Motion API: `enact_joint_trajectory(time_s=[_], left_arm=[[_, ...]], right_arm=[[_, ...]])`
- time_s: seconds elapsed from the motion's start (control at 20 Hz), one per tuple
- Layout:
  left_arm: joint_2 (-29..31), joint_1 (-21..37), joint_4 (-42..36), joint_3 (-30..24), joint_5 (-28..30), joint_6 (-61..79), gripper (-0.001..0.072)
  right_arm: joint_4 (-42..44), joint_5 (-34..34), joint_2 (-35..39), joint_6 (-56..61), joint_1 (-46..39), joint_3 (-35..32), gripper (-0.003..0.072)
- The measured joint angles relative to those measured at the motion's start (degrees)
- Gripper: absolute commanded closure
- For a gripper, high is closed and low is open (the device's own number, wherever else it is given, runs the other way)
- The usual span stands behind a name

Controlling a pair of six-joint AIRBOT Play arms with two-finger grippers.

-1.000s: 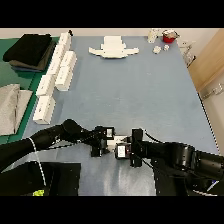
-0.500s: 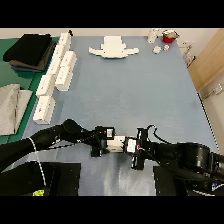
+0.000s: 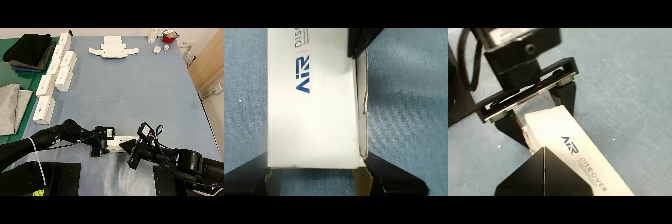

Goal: Fold the box.

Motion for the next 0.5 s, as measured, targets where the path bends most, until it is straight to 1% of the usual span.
enact_joint_trajectory(time_s=[0.15, 0.25, 0.5], left_arm=[[0.0, 0.0, 0.0, 0.0, 0.0, 0.0, 0.0163], [0.0, 0.0, 0.0, 0.0, 0.0, 0.0, 0.0163], [0.0, 0.0, 0.0, 0.0, 0.0, 0.0, 0.0163]], right_arm=[[0.0, 4.0, -1.1, 1.8, -1.4, -1.1, 0.0681], [0.0, 5.4, -1.8, 2.4, -1.9, -1.5, 0.0681], [0.0, 6.8, -3.8, 3.0, -1.4, -2.2, 0.0681]])
